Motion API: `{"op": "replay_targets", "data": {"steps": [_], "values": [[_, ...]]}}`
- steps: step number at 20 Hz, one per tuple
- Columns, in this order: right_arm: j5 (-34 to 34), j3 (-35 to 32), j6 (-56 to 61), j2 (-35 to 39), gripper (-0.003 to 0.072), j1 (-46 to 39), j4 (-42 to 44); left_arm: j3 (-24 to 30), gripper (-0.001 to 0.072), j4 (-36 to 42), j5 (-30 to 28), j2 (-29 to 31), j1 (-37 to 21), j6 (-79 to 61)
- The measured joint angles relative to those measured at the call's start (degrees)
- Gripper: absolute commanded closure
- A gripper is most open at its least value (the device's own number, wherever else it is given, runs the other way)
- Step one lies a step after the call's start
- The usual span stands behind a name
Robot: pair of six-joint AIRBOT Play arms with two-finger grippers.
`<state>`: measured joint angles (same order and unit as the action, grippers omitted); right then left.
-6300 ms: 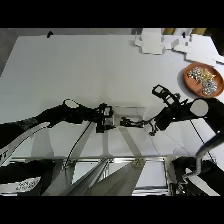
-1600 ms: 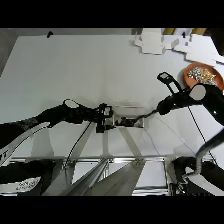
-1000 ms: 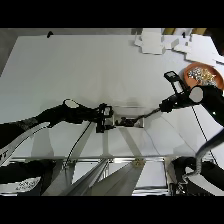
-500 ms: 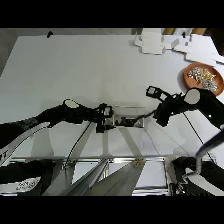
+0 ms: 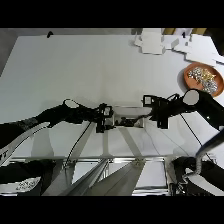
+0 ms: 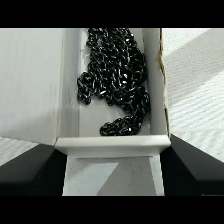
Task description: Fold the box and place the chain.
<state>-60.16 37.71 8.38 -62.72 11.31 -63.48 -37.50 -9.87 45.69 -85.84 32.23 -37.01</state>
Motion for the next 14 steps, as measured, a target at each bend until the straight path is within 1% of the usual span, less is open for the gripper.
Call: {"op": "replay_targets", "data": {"steps": [3,5,12,13,14], "values": [[0.59,-0.04,-3.32,-0.24,0.0512,0.0,2.84,0.0,0.0574,0.0,0.02,0.0,0.0,0.0],[0.94,-0.04,-4.94,-0.76,0.0512,0.02,4.37,0.0,0.0574,0.0,0.0,0.0,0.0,0.0],[3.76,-0.04,-6.71,-2.84,0.053,0.0,6.1,0.0,0.0574,0.0,0.0,0.0,0.0,0.0],[3.91,-0.04,-6.75,-3.13,0.0546,0.02,6.12,0.0,0.0574,0.0,0.02,0.0,0.0,0.0],[3.89,-0.04,-6.82,-3.41,0.0614,0.02,6.19,0.0,0.0574,0.0,0.0,0.0,0.0,0.0]]}}
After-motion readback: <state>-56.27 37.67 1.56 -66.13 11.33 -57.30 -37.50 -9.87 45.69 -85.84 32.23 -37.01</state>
